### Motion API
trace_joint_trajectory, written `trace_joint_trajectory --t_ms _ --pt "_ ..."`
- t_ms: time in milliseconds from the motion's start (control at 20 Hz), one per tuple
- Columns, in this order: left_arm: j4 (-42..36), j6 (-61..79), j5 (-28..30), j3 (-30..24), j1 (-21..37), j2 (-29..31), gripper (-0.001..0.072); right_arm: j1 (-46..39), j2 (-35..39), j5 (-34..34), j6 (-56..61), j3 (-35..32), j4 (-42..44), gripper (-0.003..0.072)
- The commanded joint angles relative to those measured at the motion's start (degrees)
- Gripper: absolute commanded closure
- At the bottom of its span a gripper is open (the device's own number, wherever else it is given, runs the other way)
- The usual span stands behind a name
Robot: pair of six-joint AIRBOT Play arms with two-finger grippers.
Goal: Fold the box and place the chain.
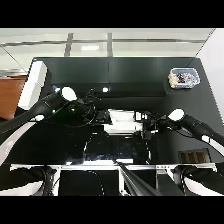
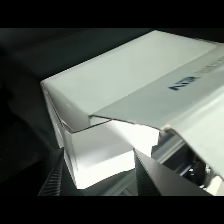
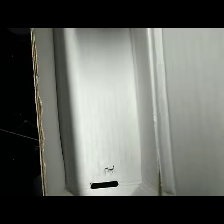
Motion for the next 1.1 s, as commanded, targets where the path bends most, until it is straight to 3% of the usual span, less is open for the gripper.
trace_joint_trajectory --t_ms 0,150,400,550,650,1050 --pt "2.19 -3.76 3.32 0.11 -2.1 0.02 0.0218 -0.02 -0.02 0.0 0.02 0.02 0.0 0.0283" --pt "5.33 -7.28 4.92 0.87 -4.72 0.02 0.0227 -0.02 -0.02 0.0 0.02 0.02 0.0 0.0282" --pt "20.68 -17.92 4.48 6.67 -9.4 0.02 0.0228 -0.02 -0.02 0.0 0.02 0.02 0.0 0.0283" --pt "21.46 -19.23 4.37 7.58 -10.95 -0.04 0.0229 -0.02 -0.02 0.0 0.02 0.02 0.0 0.0282" --pt "21.49 -20.52 4.35 7.58 -11.69 -0.17 0.0308 -0.02 -0.02 0.0 0.02 0.02 0.0 0.0283" --pt "25.62 -29.7 4.35 7.58 -12.17 -0.17 0.0308 -0.02 -0.02 0.0 0.02 0.02 0.0 0.0282"
